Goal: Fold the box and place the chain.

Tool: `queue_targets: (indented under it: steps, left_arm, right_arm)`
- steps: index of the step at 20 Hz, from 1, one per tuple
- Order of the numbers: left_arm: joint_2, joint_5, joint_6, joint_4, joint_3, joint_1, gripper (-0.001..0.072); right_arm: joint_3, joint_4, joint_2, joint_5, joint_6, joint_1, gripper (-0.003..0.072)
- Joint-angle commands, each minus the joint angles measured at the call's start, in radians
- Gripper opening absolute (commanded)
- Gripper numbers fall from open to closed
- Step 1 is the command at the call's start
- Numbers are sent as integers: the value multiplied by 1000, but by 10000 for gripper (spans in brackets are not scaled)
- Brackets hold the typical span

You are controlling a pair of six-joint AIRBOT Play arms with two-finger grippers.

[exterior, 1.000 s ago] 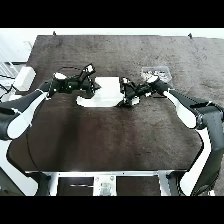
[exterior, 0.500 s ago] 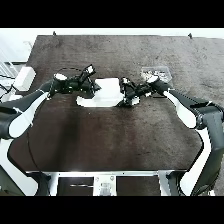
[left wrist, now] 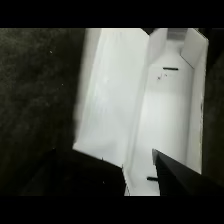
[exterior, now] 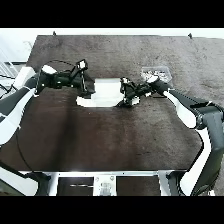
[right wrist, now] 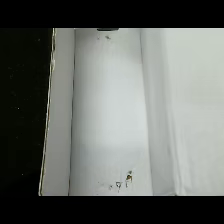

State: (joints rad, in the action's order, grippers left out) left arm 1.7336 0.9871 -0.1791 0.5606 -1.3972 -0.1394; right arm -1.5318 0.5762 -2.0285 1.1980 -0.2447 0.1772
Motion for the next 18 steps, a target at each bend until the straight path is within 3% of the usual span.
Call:
queue_targets:
  steps: [1, 3, 14, 18]
  left_arm:
    - [-14, 74, 122, 216, -1, 7, 720]
    - [-13, 76, 156, 277, -1, 7, 720]
    - [-6, 72, 122, 330, -1, -29, 720]
    - [-1, -4, 121, 345, -1, -68, 717]
  right_arm:
    - [0, 0, 0, 0, 1, 0, 585]
    - [0, 0, 0, 0, 1, 0, 586]
    - [0, 0, 0, 0, 1, 0, 585]
    - [0, 0, 0, 0, 1, 0, 585]
